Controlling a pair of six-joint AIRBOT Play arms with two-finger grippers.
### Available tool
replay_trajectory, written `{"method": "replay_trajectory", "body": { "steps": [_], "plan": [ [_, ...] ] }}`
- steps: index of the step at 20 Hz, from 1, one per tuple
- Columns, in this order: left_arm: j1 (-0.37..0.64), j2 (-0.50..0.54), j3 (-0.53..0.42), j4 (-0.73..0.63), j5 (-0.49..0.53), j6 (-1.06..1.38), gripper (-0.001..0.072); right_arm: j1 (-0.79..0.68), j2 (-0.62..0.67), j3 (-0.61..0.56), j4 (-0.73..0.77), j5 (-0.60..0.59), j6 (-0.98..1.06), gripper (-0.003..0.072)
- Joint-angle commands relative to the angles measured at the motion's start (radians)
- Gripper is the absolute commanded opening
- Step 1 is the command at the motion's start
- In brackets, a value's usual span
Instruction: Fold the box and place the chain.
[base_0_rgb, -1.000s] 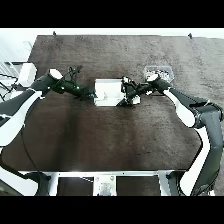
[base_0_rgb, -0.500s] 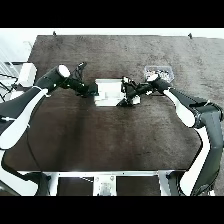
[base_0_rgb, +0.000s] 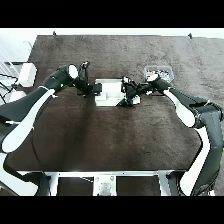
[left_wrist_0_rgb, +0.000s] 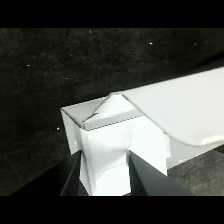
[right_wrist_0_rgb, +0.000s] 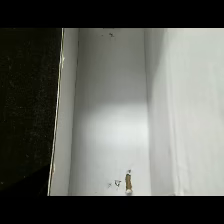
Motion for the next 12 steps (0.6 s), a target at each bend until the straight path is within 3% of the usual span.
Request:
{"method": "replay_trajectory", "body": {
  "steps": [1,12],
  "plan": [
    [-0.016,-0.002,0.005,0.064,-0.005,-0.077,0.0356,0.000,0.000,0.000,0.000,0.000,0.000,0.0476],
    [-0.046,-0.017,0.013,0.133,-0.003,-0.162,0.0357,0.000,0.000,0.000,0.000,0.000,0.000,0.0475]
  ]
}}
